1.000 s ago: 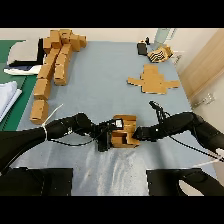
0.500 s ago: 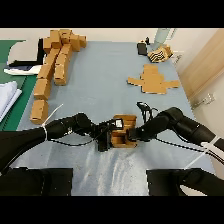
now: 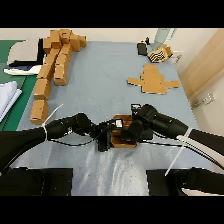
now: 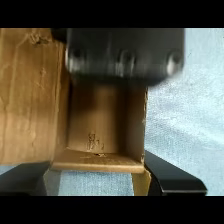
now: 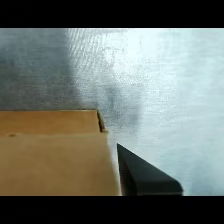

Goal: Fold the box.

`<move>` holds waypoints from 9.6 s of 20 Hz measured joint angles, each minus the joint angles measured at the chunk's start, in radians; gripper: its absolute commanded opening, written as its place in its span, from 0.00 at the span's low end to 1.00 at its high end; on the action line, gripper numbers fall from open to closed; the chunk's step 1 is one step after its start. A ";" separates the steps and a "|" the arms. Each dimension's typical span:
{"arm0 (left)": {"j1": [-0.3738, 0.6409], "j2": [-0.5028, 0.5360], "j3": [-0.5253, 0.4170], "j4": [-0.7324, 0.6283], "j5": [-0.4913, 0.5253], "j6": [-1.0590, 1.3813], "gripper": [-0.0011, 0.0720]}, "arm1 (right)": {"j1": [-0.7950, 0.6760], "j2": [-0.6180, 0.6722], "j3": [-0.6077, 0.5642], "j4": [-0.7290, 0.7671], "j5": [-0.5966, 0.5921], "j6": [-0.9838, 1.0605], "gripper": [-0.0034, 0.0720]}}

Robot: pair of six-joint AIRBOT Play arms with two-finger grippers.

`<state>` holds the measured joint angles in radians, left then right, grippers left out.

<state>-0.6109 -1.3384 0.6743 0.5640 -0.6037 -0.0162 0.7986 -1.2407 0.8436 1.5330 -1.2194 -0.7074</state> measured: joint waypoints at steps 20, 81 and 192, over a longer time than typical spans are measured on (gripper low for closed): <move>0.000 0.000 0.000 -0.001 0.000 -0.001 0.62 | 0.050 -0.049 0.024 -0.024 -0.020 0.105 0.66; 0.000 0.000 0.000 0.000 0.001 0.000 0.62 | -0.445 0.102 -0.138 0.978 0.122 -1.752 0.05; 0.000 0.000 0.000 0.000 0.001 0.000 0.62 | 0.462 0.516 -0.462 -0.626 0.530 -0.923 0.41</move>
<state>-0.6109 -1.3384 0.6743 0.5640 -0.6025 -0.0162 1.2606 -0.7250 0.3813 0.9073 -0.6891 -1.6306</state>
